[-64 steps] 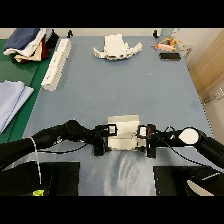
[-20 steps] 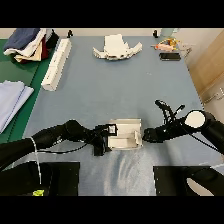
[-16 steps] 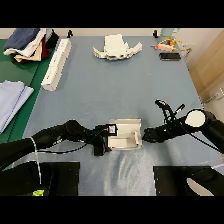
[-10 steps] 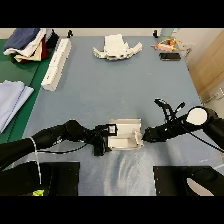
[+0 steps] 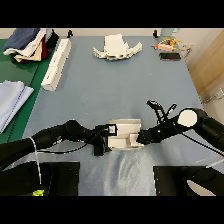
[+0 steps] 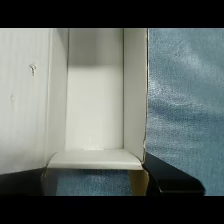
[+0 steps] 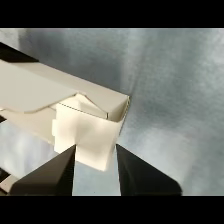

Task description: Fold the box.

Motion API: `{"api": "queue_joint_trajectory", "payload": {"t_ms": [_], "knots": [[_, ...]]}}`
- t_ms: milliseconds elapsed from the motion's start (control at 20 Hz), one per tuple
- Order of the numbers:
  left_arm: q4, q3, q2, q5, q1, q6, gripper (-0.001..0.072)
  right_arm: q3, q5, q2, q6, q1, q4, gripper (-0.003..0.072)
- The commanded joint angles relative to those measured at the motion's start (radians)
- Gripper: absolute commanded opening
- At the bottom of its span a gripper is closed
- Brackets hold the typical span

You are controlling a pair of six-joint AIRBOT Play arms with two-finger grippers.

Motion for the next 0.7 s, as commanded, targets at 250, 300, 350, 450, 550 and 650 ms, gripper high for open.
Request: {"api": "queue_joint_trajectory", "payload": {"t_ms": [250, 300, 350, 450, 550, 650], "knots": [[0.0, 0.0, 0.001, 0.0, 0.0, 0.0, 0.0473, 0.132, -0.008, -0.169, 0.457, 0.292, -0.409, 0.0365], [0.0, 0.0, 0.001, 0.0, 0.0, 0.0, 0.0473, 0.157, 0.022, -0.197, 0.517, 0.322, -0.447, 0.0365], [0.0, 0.0, 0.001, 0.0, 0.0, 0.0, 0.0473, 0.183, 0.048, -0.227, 0.57, 0.351, -0.482, 0.0359], [0.0, 0.0, 0.001, 0.0, 0.0, 0.0, 0.0473, 0.229, 0.078, -0.282, 0.67, 0.404, -0.546, 0.0332], [0.0, 0.0, 0.001, 0.0, 0.0, 0.0, 0.0473, 0.27, 0.111, -0.333, 0.742, 0.434, -0.56, 0.0332], [0.0, 0.0, 0.001, 0.0, 0.0, 0.0, 0.0473, 0.297, 0.14, -0.375, 0.797, 0.451, -0.561, 0.0332]]}}
